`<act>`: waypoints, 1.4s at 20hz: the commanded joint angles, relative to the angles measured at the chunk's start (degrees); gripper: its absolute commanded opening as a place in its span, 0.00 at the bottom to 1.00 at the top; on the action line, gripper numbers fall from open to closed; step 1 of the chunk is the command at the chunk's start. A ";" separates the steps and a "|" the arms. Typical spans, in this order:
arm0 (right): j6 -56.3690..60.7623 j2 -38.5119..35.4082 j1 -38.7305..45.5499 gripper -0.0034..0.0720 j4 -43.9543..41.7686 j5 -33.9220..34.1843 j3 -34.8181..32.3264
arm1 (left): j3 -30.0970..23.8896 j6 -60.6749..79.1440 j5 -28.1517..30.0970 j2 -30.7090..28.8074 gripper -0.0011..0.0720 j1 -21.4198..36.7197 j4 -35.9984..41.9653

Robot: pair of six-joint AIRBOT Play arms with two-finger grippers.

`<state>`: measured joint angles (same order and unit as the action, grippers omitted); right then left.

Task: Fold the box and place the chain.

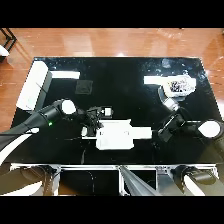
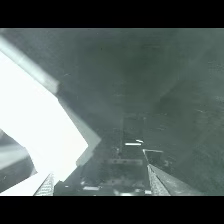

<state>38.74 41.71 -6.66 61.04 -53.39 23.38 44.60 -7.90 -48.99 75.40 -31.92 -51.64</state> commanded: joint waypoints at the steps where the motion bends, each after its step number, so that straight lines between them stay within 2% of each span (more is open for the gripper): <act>1: -4.83 0.00 -6.47 0.97 -1.11 2.27 -2.14 | -0.11 -1.31 -2.49 1.42 0.04 -0.92 -0.20; 6: -14.56 0.15 -17.14 0.97 -1.07 1.77 -2.73 | -0.07 -1.33 -2.08 1.42 0.05 -1.22 -0.20; 14: -18.05 3.87 -27.04 0.97 -4.70 1.84 -2.82 | -0.07 -1.31 -2.05 1.42 0.05 -1.22 -0.22; 24: -20.37 4.59 -29.35 0.97 -9.01 6.43 -2.82 | -0.07 -1.31 -1.95 1.42 0.05 -1.22 -0.28; 28: -20.37 7.19 -33.22 0.96 -9.03 8.04 -2.82 | -0.07 -1.31 -1.99 1.42 0.05 -1.22 -0.28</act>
<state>18.76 47.46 -37.67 52.47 -46.74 20.60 44.56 -9.21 -51.03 76.77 -33.15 -51.92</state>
